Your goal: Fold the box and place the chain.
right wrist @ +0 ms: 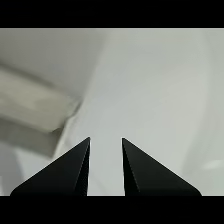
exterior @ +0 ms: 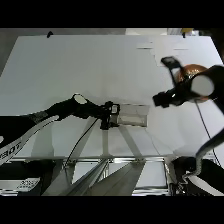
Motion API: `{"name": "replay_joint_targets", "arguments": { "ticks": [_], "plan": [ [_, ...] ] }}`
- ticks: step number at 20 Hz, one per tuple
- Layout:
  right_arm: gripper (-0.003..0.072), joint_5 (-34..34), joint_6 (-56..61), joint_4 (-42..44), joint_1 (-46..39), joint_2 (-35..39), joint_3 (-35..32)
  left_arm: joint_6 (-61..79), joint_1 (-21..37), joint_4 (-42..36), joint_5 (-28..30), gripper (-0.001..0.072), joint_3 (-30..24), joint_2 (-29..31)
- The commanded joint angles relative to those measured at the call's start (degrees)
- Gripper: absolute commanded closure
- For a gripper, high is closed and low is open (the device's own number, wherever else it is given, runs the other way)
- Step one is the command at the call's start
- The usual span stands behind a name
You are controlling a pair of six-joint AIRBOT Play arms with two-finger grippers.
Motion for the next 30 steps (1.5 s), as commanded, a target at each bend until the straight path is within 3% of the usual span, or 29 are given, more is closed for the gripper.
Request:
{"name": "replay_joint_targets", "arguments": {
  "ticks": [1, 5, 10, 23, 30],
  "plan": [
    [0.0485, -2.4, -8.3, -3.6, -14.8, -4.4, 8.5, 0.0, 0.0, 0.0, 0.0, 0.0621, 0.0, 0.0],
    [0.0484, -9.7, -10.1, -3.6, -28.7, -11.7, 10.3, 0.0, 0.0, 0.0, 0.0, 0.0621, 0.0, 0.0],
    [0.0484, -10.9, -11.1, -3.6, -36.3, -18.3, 10.3, 0.0, 0.0, 0.0, 0.0, 0.0621, 0.0, 0.0],
    [0.0488, -13.7, -12.1, -3.8, -37.0, -30.9, 10.3, 0.0, 0.0, 0.0, 0.0, 0.0621, 0.0, 0.0],
    [0.0492, -17.7, -9.7, -4.0, -37.1, -32.5, 10.2, 0.0, 0.0, 0.0, 0.0, 0.0621, 0.0, 0.0]
  ]
}}
